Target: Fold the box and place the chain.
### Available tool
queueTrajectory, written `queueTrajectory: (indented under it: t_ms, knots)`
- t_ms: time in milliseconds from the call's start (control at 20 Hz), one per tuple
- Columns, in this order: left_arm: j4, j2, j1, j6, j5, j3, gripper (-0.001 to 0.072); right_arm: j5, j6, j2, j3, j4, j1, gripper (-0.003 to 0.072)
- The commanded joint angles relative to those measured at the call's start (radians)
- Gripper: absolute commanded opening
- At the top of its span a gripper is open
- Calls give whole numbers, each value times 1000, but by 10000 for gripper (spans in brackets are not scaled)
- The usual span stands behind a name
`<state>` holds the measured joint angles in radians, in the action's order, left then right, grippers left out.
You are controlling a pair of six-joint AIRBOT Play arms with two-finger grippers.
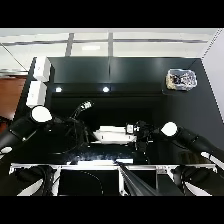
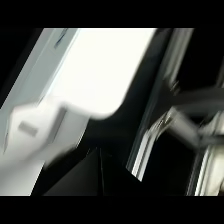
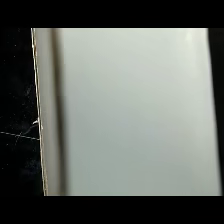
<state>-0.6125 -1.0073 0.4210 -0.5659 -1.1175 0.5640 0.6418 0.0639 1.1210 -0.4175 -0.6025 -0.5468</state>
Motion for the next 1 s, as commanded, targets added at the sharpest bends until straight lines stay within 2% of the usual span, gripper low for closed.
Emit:
queueTrajectory:
  t_ms: [0,50,100,150,200,450,750,950]
  knots:
    - [429,6,6,220,196,-81,24,0,0,0,0,0,-1,461]
    - [471,1,10,259,257,-83,24,0,0,0,0,0,-1,461]
    - [500,-9,16,291,316,-83,24,1,0,0,0,0,-1,424]
    - [520,-22,24,316,362,-83,24,1,0,0,0,0,-1,294]
    - [520,-38,32,342,404,-82,24,1,0,0,0,0,-1,245]
    - [505,-120,60,421,536,-82,24,1,0,0,0,0,-1,244]
    - [437,-209,100,421,526,-82,24,1,0,0,0,1,-1,244]
    - [426,-219,111,421,530,-82,24,1,0,0,0,0,-1,244]
